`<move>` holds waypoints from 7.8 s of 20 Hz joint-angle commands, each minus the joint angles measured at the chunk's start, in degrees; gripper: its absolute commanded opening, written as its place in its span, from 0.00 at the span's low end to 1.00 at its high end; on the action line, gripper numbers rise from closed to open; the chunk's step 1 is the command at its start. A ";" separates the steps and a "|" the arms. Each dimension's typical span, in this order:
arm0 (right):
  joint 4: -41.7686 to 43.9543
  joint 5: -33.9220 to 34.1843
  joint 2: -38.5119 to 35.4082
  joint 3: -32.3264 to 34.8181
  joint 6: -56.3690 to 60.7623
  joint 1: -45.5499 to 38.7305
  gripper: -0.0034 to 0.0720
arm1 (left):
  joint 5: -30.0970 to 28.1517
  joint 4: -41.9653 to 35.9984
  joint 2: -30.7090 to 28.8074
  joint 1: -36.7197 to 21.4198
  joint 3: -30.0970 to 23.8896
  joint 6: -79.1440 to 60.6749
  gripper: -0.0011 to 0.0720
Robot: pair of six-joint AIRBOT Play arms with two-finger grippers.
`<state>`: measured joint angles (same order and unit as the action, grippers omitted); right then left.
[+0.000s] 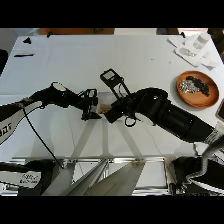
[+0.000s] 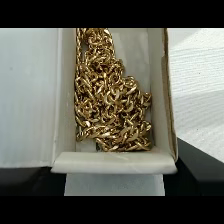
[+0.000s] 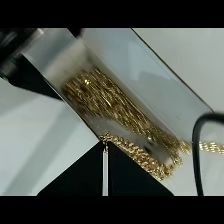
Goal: Fold the box and place the chain.
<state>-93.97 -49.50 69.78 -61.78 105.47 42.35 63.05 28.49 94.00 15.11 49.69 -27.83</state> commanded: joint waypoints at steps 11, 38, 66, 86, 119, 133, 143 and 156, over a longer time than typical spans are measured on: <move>-0.90 -1.18 2.23 -0.07 -3.56 -2.75 0.44 | -0.02 0.02 -0.02 0.00 0.02 0.00 0.45; 0.44 -3.10 16.55 3.54 22.25 -30.34 0.70 | -0.02 0.02 -0.02 0.00 0.02 -0.02 0.45; -1.90 -12.13 -0.39 3.17 2.14 -12.48 0.05 | -0.02 0.02 -0.02 0.00 0.02 -0.02 0.45; 13.14 3.82 5.70 -3.04 -13.22 -4.44 0.05 | -0.02 0.02 -0.02 0.00 0.02 0.00 0.45; 15.28 -14.25 8.26 -19.34 -24.85 -18.82 0.46 | -0.02 0.02 -0.02 0.00 0.02 0.00 0.45; 34.62 -13.55 20.74 -21.05 -40.02 -24.26 0.52 | -0.02 0.02 -0.02 0.00 0.02 0.00 0.45; 33.75 -6.25 10.97 -8.07 -50.51 -16.81 0.60 | -0.04 0.02 -0.02 0.00 0.02 0.00 0.45; 24.20 3.37 8.94 -1.57 -55.01 -13.00 0.64 | -0.02 0.02 -0.02 0.00 0.02 0.00 0.45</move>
<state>-69.28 -48.18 78.81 -65.23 51.16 29.15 63.02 28.51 94.00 15.11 49.69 -27.83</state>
